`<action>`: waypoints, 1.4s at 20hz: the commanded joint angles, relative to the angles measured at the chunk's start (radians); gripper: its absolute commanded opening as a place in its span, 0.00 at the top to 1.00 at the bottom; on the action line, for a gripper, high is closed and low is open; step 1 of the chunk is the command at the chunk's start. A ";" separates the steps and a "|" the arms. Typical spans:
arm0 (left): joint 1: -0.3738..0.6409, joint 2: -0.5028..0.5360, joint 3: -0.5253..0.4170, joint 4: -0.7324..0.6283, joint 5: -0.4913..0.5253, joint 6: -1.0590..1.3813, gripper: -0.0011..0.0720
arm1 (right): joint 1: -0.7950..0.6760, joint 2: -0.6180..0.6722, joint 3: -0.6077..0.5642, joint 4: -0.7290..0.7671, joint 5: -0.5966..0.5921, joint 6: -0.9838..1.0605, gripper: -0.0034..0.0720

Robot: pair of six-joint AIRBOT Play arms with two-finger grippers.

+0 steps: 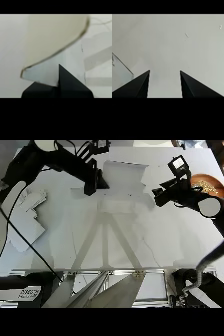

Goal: Fold the box and place the chain.

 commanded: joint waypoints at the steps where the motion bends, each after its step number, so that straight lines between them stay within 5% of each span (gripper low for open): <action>1: 0.047 0.090 -0.219 0.019 0.159 0.017 0.99 | 0.000 0.001 0.001 -0.030 -0.006 0.003 0.40; 6: 0.060 0.053 -0.438 -0.196 0.365 0.268 0.99 | 0.000 0.001 0.001 -0.033 -0.032 0.003 0.40; 14: 0.059 -0.185 -0.439 -0.341 0.396 0.570 0.98 | 0.000 0.001 0.001 -0.029 -0.033 0.014 0.40; 21: 0.060 -0.206 -0.439 -0.362 0.439 0.666 0.98 | 0.000 0.001 0.001 -0.021 -0.033 0.014 0.40; 28: 0.060 -0.239 -0.437 -0.520 0.408 0.760 0.98 | 0.000 0.001 0.001 -0.021 -0.033 0.014 0.40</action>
